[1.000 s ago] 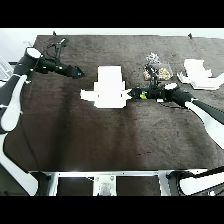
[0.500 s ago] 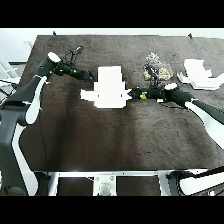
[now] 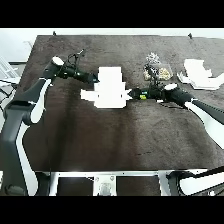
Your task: Fold the box and place the chain.
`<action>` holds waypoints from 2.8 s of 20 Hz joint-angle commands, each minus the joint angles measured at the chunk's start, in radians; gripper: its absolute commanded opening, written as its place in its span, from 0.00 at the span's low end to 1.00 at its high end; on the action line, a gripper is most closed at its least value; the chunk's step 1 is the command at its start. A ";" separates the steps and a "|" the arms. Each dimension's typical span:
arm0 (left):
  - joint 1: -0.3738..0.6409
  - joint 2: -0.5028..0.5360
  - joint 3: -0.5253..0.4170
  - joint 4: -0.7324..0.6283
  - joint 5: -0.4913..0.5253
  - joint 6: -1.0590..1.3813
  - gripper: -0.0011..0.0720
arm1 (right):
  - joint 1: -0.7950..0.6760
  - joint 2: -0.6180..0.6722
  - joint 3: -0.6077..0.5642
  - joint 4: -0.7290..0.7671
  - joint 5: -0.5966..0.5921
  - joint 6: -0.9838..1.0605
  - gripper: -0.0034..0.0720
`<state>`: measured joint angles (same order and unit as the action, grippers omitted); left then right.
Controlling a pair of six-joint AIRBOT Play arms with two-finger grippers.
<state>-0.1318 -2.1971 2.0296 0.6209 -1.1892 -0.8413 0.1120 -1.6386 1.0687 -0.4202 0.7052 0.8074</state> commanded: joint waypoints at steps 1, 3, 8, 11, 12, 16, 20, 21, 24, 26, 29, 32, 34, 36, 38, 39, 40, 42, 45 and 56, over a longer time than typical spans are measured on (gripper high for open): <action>0.000 -0.016 0.002 -0.037 -0.008 0.016 0.73 | 0.001 -0.001 0.000 0.000 0.001 -0.004 0.06; 0.000 -0.029 0.002 -0.053 -0.016 0.023 0.73 | 0.001 -0.001 0.000 0.000 0.001 -0.004 0.06; -0.001 -0.051 0.002 -0.130 -0.052 0.066 0.66 | 0.001 -0.001 0.000 0.000 0.001 -0.007 0.06; -0.001 -0.057 0.001 -0.143 -0.052 0.084 0.65 | 0.001 -0.001 0.000 0.000 0.001 -0.008 0.06; -0.001 -0.056 0.001 -0.146 -0.051 0.091 0.65 | 0.001 -0.001 0.000 0.000 0.001 -0.007 0.06; -0.013 -0.057 0.001 -0.150 -0.056 0.111 0.65 | 0.001 -0.001 0.000 0.000 0.001 -0.007 0.06; -0.029 -0.056 0.002 -0.146 -0.051 0.136 0.57 | 0.001 -0.001 0.000 0.000 0.001 -0.007 0.06; -0.024 -0.056 0.002 -0.149 -0.050 0.136 0.57 | 0.001 -0.001 0.000 -0.003 0.001 -0.007 0.06; -0.010 -0.056 0.002 -0.151 -0.063 0.135 0.57 | 0.001 -0.001 0.000 -0.003 0.002 -0.007 0.06; -0.005 -0.056 0.002 -0.151 -0.068 0.135 0.57 | 0.001 -0.001 0.000 -0.003 0.001 -0.007 0.06; -0.006 -0.056 0.001 -0.151 -0.092 0.137 0.57 | 0.001 -0.001 0.000 -0.003 0.001 -0.007 0.06; -0.011 -0.056 0.001 -0.150 -0.104 0.147 0.49 | 0.001 -0.001 0.000 -0.003 0.001 -0.007 0.06; -0.011 -0.056 0.001 -0.150 -0.115 0.164 0.45 | 0.001 -0.001 0.000 -0.003 0.001 -0.007 0.06; -0.011 -0.056 0.001 -0.151 -0.121 0.171 0.33 | 0.001 -0.001 0.000 -0.003 0.001 -0.007 0.06; -0.011 -0.056 0.001 -0.151 -0.129 0.196 0.19 | 0.001 -0.001 0.000 -0.003 0.001 -0.007 0.06; -0.011 -0.056 0.001 -0.153 -0.126 0.202 0.13 | 0.001 -0.001 0.000 -0.003 0.001 -0.007 0.06; -0.011 -0.056 0.001 -0.160 -0.127 0.224 0.04 | 0.001 -0.001 0.000 -0.003 0.001 -0.007 0.06; -0.011 -0.056 0.001 -0.190 -0.129 0.270 0.04 | 0.000 0.000 0.000 -0.003 0.001 -0.007 0.21; -0.011 -0.056 0.001 -0.209 -0.143 0.349 0.04 | -0.004 0.004 0.000 -0.002 0.002 -0.007 0.47; -0.010 -0.052 -0.008 -0.211 -0.240 0.776 0.03 | -0.203 0.148 -0.003 -0.003 0.089 -0.007 0.47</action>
<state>-0.1421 -2.2524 2.0277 0.4107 -1.4158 -0.1654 -0.0483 -1.5139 1.0679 -0.4229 0.7631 0.8001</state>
